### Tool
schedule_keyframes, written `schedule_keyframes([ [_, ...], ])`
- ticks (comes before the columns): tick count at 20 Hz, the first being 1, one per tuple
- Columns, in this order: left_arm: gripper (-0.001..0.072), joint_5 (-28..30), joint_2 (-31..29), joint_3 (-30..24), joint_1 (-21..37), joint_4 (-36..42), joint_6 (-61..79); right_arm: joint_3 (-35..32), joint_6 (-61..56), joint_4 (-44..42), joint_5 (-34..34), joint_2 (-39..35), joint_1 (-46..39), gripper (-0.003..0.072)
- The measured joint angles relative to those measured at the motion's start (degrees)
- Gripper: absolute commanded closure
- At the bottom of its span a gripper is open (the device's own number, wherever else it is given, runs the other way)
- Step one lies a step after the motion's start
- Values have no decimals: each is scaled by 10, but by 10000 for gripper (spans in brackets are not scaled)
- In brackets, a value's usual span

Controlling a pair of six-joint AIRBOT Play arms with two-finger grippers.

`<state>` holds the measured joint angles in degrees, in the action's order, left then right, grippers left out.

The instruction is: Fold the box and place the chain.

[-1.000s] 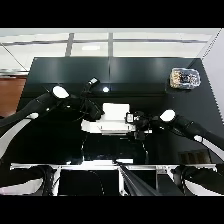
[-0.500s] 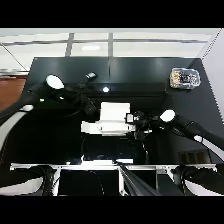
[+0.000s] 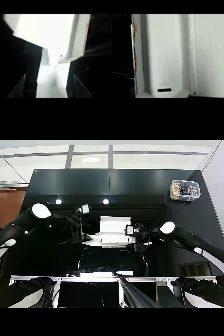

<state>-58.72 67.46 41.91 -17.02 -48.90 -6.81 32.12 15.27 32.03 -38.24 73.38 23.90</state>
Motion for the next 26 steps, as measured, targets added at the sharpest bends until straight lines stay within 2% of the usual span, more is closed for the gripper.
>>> schedule_keyframes([
  [6, -2, 53, 36, -13, -54, -35, 63, 0, 0, 0, 0, 0, 0, 383],
  [8, 48, 59, 40, -14, -69, -33, 60, 0, 0, 0, 0, 0, 0, 383],
  [9, 157, 61, 42, -15, -75, -29, 57, 0, 0, 0, 0, 0, 0, 383],
  [11, 328, 61, 44, -15, -83, -18, 54, 0, 0, 0, 0, 0, 0, 383],
  [12, 366, 61, 44, -15, -85, -12, 53, 0, 0, 0, 0, 0, 0, 383],
  [17, 399, 71, 45, -15, -90, 9, 51, 0, 0, 0, 0, 0, 0, 383],
  [18, 479, 71, 46, -15, -90, 13, 51, 0, 0, 0, 0, 0, 0, 383],
  [26, 482, 84, 47, -15, -101, 42, 51, 0, 0, 0, 0, 0, 0, 383],
])
